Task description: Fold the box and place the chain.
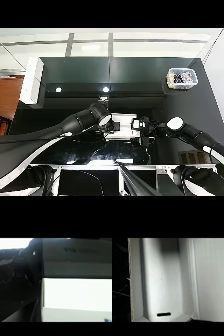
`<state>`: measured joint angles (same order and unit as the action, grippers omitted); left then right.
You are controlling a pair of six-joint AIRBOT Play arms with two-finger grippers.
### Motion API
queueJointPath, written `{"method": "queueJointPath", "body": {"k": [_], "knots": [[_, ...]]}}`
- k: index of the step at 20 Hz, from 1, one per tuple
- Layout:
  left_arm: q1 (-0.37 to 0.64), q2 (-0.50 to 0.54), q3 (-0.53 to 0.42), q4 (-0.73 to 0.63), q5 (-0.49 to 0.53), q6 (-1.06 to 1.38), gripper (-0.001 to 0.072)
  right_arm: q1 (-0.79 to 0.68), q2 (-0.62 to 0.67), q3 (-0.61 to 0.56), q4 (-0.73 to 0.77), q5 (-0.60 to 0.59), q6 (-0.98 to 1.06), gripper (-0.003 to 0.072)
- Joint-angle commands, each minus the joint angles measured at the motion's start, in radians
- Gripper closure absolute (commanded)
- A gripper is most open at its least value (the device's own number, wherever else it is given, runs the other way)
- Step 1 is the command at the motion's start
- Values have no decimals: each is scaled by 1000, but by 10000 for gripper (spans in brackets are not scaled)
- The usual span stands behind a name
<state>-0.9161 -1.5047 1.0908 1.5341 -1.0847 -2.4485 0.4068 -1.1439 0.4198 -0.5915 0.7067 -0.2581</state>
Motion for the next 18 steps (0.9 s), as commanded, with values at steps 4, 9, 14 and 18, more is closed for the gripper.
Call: {"method": "queueJointPath", "body": {"k": [4,9,14,18], "knots": [[1,-2,2,10,3,2,493,0,0,0,0,2,0,325],[1,-2,2,11,9,10,685,0,0,0,0,2,0,324],[2,-2,2,10,-9,4,687,-3,6,0,-9,7,83,279],[1,-2,2,17,-24,3,687,-3,79,1,-64,41,163,-20]]}}
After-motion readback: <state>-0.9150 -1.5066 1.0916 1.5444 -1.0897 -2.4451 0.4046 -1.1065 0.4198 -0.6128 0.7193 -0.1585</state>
